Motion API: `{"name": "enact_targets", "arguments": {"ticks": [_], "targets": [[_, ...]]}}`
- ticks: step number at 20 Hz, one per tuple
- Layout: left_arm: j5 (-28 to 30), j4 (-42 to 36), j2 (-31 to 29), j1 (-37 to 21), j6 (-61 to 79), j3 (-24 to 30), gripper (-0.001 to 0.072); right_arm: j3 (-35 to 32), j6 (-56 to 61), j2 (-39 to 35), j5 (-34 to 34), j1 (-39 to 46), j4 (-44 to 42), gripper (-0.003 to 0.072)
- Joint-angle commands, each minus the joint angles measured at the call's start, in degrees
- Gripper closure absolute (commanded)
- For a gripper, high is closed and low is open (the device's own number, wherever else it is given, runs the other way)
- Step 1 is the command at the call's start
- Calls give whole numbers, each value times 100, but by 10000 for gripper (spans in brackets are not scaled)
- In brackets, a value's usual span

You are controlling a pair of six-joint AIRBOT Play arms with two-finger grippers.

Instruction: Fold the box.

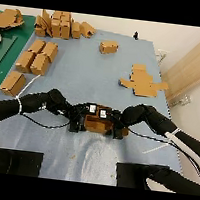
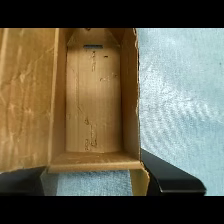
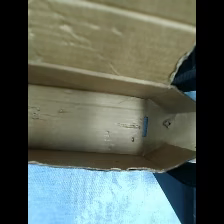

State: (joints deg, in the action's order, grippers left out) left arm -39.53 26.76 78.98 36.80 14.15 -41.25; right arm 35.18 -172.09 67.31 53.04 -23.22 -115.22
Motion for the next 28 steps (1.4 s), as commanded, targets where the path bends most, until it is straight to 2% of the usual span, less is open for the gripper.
{"name": "enact_targets", "arguments": {"ticks": [1, 6, 7, 8, 10, 14, 18, 20, 23, 25, 28], "targets": [[4, 0, 0, 2, 0, -7, 273, -2, 2, 7, 2, 0, -7, 125], [7, 0, 2, 2, -2, -7, 273, -2, 4, 7, 94, 0, 13, 121], [0, 0, 0, 2, 0, -7, 273, -2, 15, 7, 184, 0, -133, 69], [7, 0, 2, 0, 0, -7, 273, 0, 42, -2, 284, 2, -118, -34], [7, 0, 0, 2, 0, -7, 273, 22, 39, 0, 302, 7, -15, -34], [0, 0, 0, 2, 0, -7, 273, 122, 629, -103, 855, 289, 330, -34], [7, 0, 2, 0, 0, -7, 273, 142, 754, -754, 807, 1016, 494, -34], [7, 0, 0, 0, 0, -7, 273, 142, 570, -979, 782, 1394, 348, -34], [7, 0, 0, 0, 0, -7, 274, 140, 476, -981, 944, 1443, 136, -34], [9, 0, 2, 0, 0, -7, 273, 142, 1270, -1086, 1150, 1475, 20, -34], [11, 0, 0, 0, 0, -7, 273, 142, 3331, -1355, 1158, 1515, -737, -34]]}}
